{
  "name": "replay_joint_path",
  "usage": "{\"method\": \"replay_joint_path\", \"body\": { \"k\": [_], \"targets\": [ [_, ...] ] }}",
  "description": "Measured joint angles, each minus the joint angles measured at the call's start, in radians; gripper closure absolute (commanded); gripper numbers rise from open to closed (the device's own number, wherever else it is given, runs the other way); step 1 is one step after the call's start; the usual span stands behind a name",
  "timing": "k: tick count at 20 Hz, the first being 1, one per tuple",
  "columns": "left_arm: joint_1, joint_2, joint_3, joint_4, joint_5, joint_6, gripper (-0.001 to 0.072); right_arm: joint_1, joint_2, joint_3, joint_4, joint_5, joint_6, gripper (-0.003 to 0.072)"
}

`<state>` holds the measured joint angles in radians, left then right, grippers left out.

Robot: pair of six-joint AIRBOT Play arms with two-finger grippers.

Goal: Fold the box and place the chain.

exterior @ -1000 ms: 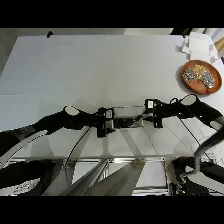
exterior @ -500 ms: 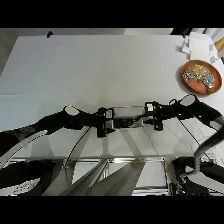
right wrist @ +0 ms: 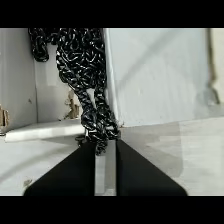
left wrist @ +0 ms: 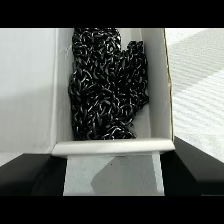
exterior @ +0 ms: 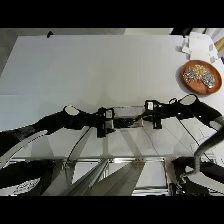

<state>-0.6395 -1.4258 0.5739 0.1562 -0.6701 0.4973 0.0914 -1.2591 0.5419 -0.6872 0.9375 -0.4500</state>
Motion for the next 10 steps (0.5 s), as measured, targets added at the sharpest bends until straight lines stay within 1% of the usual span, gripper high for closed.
{"method": "replay_joint_path", "body": {
  "k": [1,4,10],
  "targets": [
    [0.0,0.0,0.0,0.0,0.0,0.0,0.0397,0.0,0.0,0.0,0.0,0.003,0.0,0.067],
    [0.0,0.0,0.0,0.0,0.0,0.0,0.0397,0.0,0.0,-0.003,-0.026,0.01,0.01,0.0672],
    [0.0,0.0,0.0,0.0,0.0,0.0,0.0397,-0.017,0.011,-0.045,-0.071,-0.028,0.141,0.0672]
  ]
}}
